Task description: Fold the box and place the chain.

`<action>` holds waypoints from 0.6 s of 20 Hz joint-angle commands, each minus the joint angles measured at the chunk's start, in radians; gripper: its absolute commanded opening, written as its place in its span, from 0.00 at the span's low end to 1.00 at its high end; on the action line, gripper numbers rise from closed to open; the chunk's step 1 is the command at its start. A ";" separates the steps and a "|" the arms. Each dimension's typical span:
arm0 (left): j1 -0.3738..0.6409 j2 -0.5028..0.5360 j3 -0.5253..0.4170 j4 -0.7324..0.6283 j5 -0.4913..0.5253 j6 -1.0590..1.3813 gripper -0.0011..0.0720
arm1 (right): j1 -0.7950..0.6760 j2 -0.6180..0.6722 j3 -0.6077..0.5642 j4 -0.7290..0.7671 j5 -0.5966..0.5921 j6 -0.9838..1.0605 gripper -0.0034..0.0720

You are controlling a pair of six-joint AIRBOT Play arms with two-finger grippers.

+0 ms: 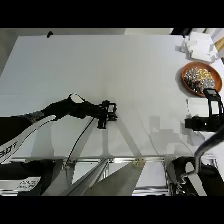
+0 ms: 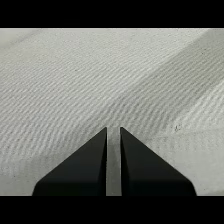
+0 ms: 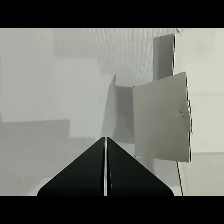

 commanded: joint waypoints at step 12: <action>0.000 0.000 0.000 0.000 0.000 0.000 0.14 | -0.334 -0.537 0.575 -0.377 0.035 -0.011 0.69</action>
